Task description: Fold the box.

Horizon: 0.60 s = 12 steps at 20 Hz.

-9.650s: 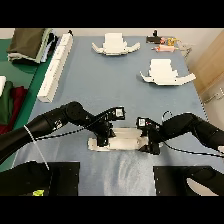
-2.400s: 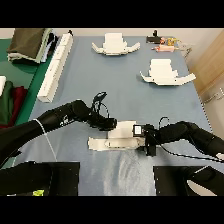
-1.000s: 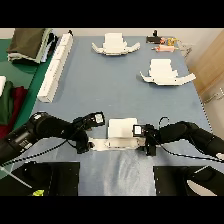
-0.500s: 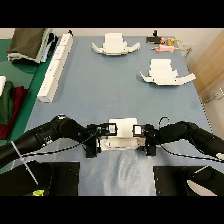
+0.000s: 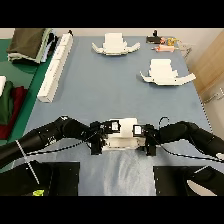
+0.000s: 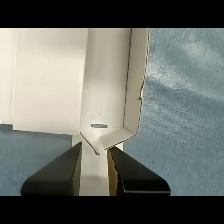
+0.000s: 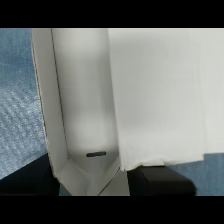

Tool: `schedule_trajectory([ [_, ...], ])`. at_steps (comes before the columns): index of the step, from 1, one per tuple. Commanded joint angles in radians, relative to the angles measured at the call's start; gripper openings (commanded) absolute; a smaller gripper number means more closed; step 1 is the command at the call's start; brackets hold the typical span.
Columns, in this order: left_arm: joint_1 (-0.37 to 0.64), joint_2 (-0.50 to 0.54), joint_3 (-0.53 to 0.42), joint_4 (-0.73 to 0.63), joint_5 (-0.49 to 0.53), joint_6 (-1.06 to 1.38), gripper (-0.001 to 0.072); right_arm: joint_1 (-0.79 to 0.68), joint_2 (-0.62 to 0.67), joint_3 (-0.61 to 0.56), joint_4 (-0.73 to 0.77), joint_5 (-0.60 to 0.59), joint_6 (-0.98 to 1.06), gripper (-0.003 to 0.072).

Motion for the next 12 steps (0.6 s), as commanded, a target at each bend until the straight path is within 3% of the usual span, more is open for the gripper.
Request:
schedule_trajectory([
  [1,-0.001,-0.001,0.0,-0.057,0.016,0.047,0.0233,0.001,0.0,-0.001,0.0,0.0,0.0,0.0439],
  [3,-0.001,-0.001,0.0,-0.125,0.019,0.091,0.0232,0.001,0.0,-0.001,0.0,0.0,0.0,0.0439],
  [5,-0.001,-0.001,0.0,-0.145,0.019,0.113,0.0092,0.001,0.0,-0.001,0.0,0.0,0.0,0.0439],
  [12,0.006,-0.001,0.0,-0.143,0.047,0.11,0.0096,0.001,0.0,-0.001,0.0,0.0,0.0,0.0439],
])
